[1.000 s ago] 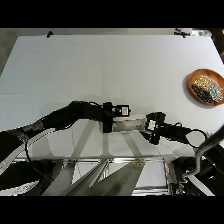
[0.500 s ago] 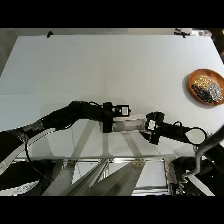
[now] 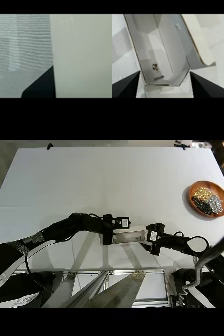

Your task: Fold the box and place the chain.

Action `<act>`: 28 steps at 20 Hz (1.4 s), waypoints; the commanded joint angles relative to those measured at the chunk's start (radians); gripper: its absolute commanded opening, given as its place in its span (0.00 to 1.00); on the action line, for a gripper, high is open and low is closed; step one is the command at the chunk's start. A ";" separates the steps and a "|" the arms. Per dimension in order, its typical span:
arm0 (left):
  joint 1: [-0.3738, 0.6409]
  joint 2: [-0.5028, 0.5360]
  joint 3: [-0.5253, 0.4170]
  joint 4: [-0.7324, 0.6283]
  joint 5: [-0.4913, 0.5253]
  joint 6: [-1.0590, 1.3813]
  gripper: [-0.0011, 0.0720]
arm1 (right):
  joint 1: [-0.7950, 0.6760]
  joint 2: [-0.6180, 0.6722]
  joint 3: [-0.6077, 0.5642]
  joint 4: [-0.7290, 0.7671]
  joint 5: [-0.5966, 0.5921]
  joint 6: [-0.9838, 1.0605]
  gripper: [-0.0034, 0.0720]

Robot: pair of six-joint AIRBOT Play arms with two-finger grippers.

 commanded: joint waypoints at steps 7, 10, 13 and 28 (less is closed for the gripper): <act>-0.001 0.000 0.000 0.000 0.000 0.001 0.03 | -0.002 -0.090 0.016 0.041 0.013 -0.124 0.93; -0.001 0.000 0.000 0.000 0.000 0.000 0.03 | -0.002 -0.119 0.016 0.033 0.034 -0.129 0.93; -0.001 0.000 0.000 0.000 0.000 0.000 0.03 | -0.002 -0.136 0.016 0.034 0.065 -0.128 0.92; -0.001 0.000 0.000 0.000 0.000 0.000 0.03 | -0.002 -0.180 0.016 0.117 0.070 -0.169 0.90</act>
